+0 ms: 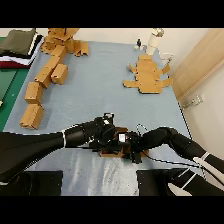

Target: Fold the box.

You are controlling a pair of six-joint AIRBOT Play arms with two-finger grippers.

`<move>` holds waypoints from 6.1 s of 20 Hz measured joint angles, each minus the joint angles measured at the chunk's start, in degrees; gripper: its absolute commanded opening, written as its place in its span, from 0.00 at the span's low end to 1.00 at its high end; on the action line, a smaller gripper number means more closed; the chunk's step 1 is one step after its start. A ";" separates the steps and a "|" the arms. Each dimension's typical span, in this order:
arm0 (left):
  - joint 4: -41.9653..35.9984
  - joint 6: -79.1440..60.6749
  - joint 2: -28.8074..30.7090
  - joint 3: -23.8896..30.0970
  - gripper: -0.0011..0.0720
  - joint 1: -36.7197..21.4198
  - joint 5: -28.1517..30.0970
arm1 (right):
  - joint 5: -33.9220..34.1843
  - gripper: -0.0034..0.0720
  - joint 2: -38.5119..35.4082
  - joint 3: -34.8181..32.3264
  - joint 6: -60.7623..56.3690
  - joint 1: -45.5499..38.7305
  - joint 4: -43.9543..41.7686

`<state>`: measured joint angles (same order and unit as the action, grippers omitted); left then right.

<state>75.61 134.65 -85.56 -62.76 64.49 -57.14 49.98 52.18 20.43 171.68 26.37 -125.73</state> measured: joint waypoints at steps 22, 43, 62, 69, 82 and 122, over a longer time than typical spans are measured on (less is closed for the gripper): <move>8.20 -5.14 28.81 15.74 0.03 -10.84 -4.94 | 0.02 0.71 0.00 0.00 -0.17 0.00 -0.04; -31.76 -88.08 41.16 32.65 0.98 -24.96 9.35 | 0.07 0.71 0.00 0.00 -0.17 0.00 -0.04; -50.86 -147.99 20.02 35.69 0.98 -25.46 14.69 | 0.09 0.71 0.00 0.00 -0.15 0.00 -0.02; -56.68 -152.87 19.43 36.11 0.98 -25.09 17.18 | 0.09 0.71 0.00 0.00 -0.17 0.00 -0.02; -60.37 -154.90 18.43 35.89 0.98 -21.92 20.09 | 0.09 0.71 0.00 0.00 -0.15 0.00 -0.02; -59.32 -154.75 18.14 35.71 0.74 -17.68 26.69 | 0.11 0.71 0.02 0.07 -0.17 0.02 -0.02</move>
<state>16.29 -20.10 -67.42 -27.05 46.81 -30.46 50.09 52.21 20.49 171.50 26.39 -125.75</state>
